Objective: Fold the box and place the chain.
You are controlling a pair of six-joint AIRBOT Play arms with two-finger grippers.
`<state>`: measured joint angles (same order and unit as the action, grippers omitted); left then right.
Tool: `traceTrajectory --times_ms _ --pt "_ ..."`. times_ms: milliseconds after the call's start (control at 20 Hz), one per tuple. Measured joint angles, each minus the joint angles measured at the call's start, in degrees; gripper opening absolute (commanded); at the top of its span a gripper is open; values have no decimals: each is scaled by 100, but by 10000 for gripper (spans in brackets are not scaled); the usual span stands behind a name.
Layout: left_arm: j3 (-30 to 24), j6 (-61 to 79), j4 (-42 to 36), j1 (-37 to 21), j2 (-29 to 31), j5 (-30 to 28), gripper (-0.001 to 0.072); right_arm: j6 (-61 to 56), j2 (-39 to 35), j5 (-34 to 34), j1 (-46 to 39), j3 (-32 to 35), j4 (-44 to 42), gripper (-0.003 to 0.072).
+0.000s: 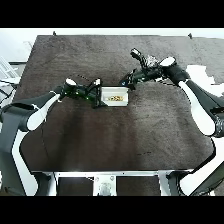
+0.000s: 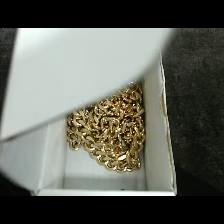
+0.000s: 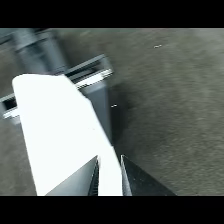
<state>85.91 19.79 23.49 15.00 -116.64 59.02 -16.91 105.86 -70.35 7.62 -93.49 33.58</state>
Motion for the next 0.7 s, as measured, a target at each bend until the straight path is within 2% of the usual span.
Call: traceTrajectory --times_ms 200,250,300,350,500,600,700 --pt "0 0 2 0 0 0 310 37 0 -382 114 -37 210 180" --pt "-2 0 0 0 0 -2 310 39 2 -426 160 -39 293 223" --pt "0 0 0 0 0 -2 310 42 2 -457 214 -44 365 231" --pt "-2 0 0 0 0 -2 310 44 2 -485 264 -46 413 287" --pt "-2 0 0 0 0 -2 310 50 2 -485 363 -48 568 298" --pt "0 0 0 0 0 -2 310 50 2 -479 387 -48 634 388" --pt "0 0 0 0 0 0 310 52 2 -481 409 -48 675 389"
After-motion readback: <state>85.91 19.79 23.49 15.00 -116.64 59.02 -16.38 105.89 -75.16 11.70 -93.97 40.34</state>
